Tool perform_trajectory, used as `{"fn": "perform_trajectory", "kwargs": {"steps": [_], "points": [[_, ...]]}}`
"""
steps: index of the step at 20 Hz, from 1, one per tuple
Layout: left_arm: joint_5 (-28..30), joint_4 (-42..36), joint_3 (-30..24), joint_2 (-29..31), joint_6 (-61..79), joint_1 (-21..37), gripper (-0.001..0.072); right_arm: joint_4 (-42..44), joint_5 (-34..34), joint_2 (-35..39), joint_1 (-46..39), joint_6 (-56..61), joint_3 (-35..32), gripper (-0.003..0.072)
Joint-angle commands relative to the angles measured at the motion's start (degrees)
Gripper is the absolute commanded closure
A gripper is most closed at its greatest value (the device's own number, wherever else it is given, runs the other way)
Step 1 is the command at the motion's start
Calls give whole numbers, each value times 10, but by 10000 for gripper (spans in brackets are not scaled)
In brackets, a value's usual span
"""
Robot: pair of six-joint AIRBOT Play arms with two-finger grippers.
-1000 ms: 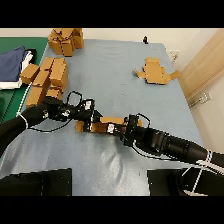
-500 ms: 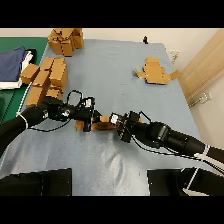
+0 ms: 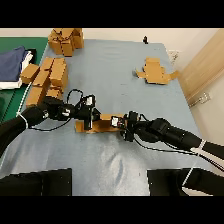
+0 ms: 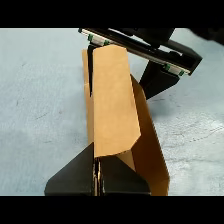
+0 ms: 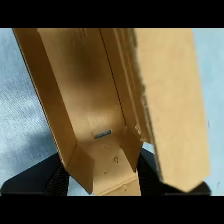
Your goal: Fold the box.
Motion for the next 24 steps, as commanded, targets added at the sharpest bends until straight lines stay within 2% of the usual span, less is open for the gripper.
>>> {"fn": "perform_trajectory", "kwargs": {"steps": [1, 4, 7, 10, 13, 16, 19, 24], "points": [[33, -1, 0, 0, -2, 0, 689, 76, -5, -17, -15, -91, 19, 95], [38, -1, 0, 0, -2, 0, 688, 172, -54, -46, -24, -164, 56, 95], [49, -1, 0, 0, -2, 0, 689, 191, -84, -70, -24, -195, 78, 95], [59, -1, 0, -1, -2, 0, 689, 191, -82, -78, -24, -205, 82, 95], [96, -1, 0, -4, -9, 0, 689, 200, -82, -85, -26, -215, 82, 95], [107, -1, 0, -4, -9, 0, 689, 261, -99, -95, -50, -223, 92, 101], [107, -1, 0, -4, -9, 0, 689, 330, -141, -106, -80, -280, 105, 101], [105, -1, 0, -4, -10, 0, 689, 374, -205, -128, -103, -355, 117, 113]]}}
